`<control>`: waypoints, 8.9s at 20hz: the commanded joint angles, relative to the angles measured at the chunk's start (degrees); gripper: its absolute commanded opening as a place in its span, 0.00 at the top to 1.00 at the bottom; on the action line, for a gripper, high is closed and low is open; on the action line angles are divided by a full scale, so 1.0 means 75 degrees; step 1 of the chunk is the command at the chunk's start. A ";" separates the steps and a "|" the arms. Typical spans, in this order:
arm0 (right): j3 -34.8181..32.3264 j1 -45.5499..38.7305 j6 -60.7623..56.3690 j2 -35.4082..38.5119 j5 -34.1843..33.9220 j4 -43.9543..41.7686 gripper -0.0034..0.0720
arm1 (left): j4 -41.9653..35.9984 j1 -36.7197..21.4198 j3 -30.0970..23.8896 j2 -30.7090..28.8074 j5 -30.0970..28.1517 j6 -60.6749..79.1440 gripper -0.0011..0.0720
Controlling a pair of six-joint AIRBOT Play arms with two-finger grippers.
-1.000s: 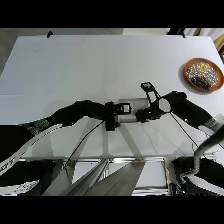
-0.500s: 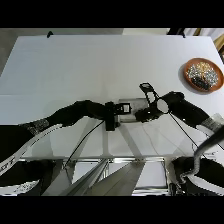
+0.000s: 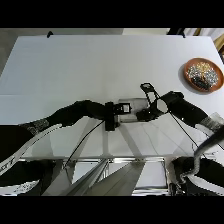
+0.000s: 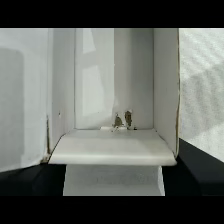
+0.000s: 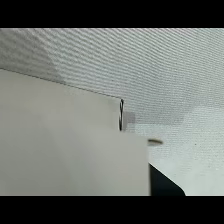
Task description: Fold the box and place the chain.
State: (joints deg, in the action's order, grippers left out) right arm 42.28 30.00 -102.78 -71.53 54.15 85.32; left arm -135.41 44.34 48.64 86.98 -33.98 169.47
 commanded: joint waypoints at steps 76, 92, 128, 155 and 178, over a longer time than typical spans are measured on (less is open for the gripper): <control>0.4864 -0.7525 0.2483 -0.4019 -0.1559 -0.0842 0.82 | 0.0003 -0.0003 0.0000 -0.0006 0.0020 0.0009 0.78; 0.4873 -0.7525 0.4529 -0.1285 0.0530 -0.0831 0.94 | 0.0003 -0.0003 0.0000 -0.0006 0.0017 0.0009 0.78; 0.0603 -0.2634 0.6277 0.4185 0.2008 -0.4062 0.94 | 0.0003 -0.0003 0.0000 -0.0006 0.0020 0.0009 0.78; -0.0221 0.0262 0.6070 0.1172 -0.0644 -0.3689 0.72 | 0.0003 -0.0003 0.0000 -0.0006 0.0017 0.0009 0.78; 0.0262 -0.4945 0.3480 0.0367 -0.0469 -0.1894 0.65 | 0.0003 -0.0003 0.0000 -0.0006 0.0020 0.0009 0.78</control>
State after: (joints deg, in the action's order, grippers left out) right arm 42.00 -4.16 -74.37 -62.35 50.83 69.52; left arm -135.41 44.36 48.64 86.98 -33.82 169.53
